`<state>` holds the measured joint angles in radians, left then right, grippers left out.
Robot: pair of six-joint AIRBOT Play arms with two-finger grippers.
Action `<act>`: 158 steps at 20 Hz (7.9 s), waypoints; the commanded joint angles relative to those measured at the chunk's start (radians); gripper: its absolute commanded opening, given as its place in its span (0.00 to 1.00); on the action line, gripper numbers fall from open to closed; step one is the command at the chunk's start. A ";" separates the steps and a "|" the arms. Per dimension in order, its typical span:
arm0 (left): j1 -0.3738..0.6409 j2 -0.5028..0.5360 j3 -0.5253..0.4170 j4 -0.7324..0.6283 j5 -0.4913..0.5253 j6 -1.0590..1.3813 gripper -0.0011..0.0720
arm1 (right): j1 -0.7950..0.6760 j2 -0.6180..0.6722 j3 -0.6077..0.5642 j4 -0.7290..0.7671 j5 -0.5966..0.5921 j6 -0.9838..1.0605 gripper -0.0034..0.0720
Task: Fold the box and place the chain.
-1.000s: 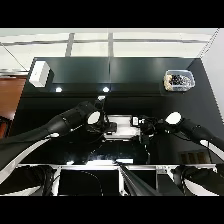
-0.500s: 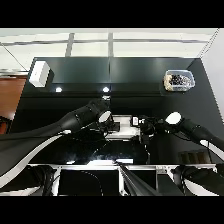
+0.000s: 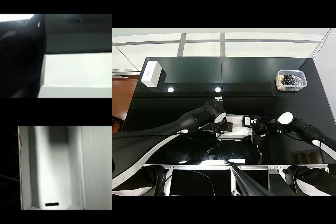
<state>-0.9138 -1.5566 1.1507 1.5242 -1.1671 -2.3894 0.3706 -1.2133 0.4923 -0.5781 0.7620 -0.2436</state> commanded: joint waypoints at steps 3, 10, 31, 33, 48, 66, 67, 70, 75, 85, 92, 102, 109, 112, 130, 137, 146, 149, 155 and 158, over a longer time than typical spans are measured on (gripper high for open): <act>-0.003 -0.021 0.028 -0.003 0.010 0.003 0.05 | 0.000 -0.001 0.000 0.001 0.000 0.000 0.28; -0.001 -0.021 0.028 -0.006 0.006 0.003 0.53 | 0.000 -0.001 0.000 0.001 0.000 0.000 0.28; -0.001 -0.021 0.028 0.005 -0.020 0.003 0.05 | -0.001 0.026 0.001 -0.029 0.005 0.101 0.88; -0.001 -0.021 0.028 0.005 -0.020 0.003 0.05 | -0.001 0.080 0.006 -0.107 0.028 0.159 0.88; -0.001 -0.021 0.028 0.005 -0.016 0.003 0.05 | 0.000 0.152 0.010 -0.169 0.065 0.200 0.32; -0.001 -0.021 0.028 0.004 -0.015 0.003 0.05 | 0.043 0.080 0.009 -0.024 -0.002 0.249 0.48; -0.001 -0.021 0.028 0.004 -0.015 0.003 0.05 | 0.043 0.080 0.009 -0.025 -0.003 0.254 0.42; -0.001 -0.021 0.028 0.004 -0.013 0.003 0.05 | 0.026 0.104 0.024 -0.040 -0.002 0.460 0.06; -0.001 -0.021 0.028 0.004 -0.020 0.003 0.05 | -0.286 0.234 0.128 -0.490 0.189 1.302 0.06; 0.000 -0.021 0.028 0.004 -0.020 0.003 0.05 | -0.412 0.158 -0.096 -0.230 0.212 1.558 0.06; 0.000 -0.021 0.028 0.004 -0.020 0.003 0.05 | -0.320 0.049 -0.092 0.108 0.253 1.201 0.06; 0.000 -0.021 0.028 0.003 -0.021 0.003 0.05 | -0.320 0.049 0.031 0.137 0.397 1.197 0.75; 0.000 -0.021 0.028 0.004 -0.021 0.003 0.05 | -0.263 0.049 0.040 0.104 0.344 1.243 0.75; 0.000 -0.021 0.028 0.004 -0.021 0.003 0.05 | -0.157 0.049 0.084 -0.047 0.254 1.384 0.75; 0.000 -0.021 0.028 0.004 -0.020 0.003 0.05 | 0.281 -0.039 0.350 -0.779 0.302 2.179 0.49; 0.000 -0.021 0.028 0.004 -0.020 0.003 0.05 | 0.312 -0.074 0.351 -0.784 0.306 2.290 0.49; 0.000 -0.021 0.028 0.005 -0.021 0.003 0.05 | 0.322 -0.120 0.365 -0.779 0.288 2.364 0.29; 0.000 -0.021 0.028 0.005 -0.020 0.003 0.05 | 0.323 -0.120 0.365 -0.775 0.281 2.376 0.06; -0.001 -0.021 0.028 0.004 -0.021 0.003 0.05 | 0.323 -0.120 0.366 -0.760 0.283 2.375 0.31; -0.001 -0.021 0.028 0.004 -0.021 0.003 0.05 | 0.323 -0.120 0.367 -0.760 0.282 2.375 0.09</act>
<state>-0.9150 -1.5780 1.1782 1.5307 -1.1885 -2.3825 0.6937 -1.3338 0.8577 -1.3411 1.0451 2.1265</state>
